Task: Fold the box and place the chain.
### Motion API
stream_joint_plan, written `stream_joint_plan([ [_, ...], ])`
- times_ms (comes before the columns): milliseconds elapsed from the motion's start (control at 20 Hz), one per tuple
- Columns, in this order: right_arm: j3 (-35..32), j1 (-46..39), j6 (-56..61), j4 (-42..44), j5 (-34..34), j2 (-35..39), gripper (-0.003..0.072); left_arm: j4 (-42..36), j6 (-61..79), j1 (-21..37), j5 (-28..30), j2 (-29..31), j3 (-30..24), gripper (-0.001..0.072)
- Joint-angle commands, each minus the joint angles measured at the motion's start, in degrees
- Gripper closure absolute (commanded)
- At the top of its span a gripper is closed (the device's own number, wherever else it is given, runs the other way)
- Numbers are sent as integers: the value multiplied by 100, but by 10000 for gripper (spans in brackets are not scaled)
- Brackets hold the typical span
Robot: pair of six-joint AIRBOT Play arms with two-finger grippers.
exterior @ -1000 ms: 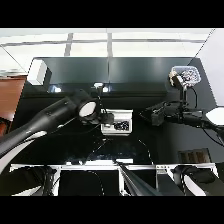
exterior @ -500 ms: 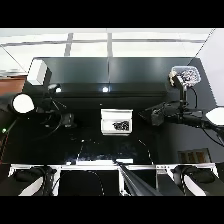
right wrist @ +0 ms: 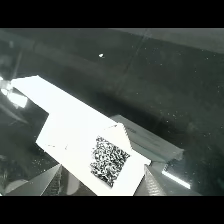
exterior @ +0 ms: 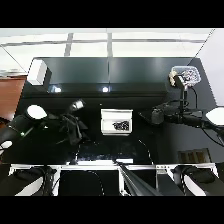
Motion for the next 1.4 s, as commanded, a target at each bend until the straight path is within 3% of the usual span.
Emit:
stream_joint_plan([
  [0, 0, -2, 98, 4, 4, -2, 111, -59, 2223, -820, 1121, -142, -50, -11],
  [100, -2, -2, 103, 4, 7, 0, 110, -197, 2535, -951, 1641, -328, 24, -11],
  [500, 0, -2, 120, 2, 2, 0, 110, -581, 2747, -772, 1552, -1285, 496, -11],
  [800, -2, -2, 120, 2, 44, 0, 111, -929, 3204, -796, 1521, -1451, 601, -11],
  [1350, -2, -2, 120, 2, 44, 0, 111, -826, 3259, -914, 1486, -1547, 647, -9],
])
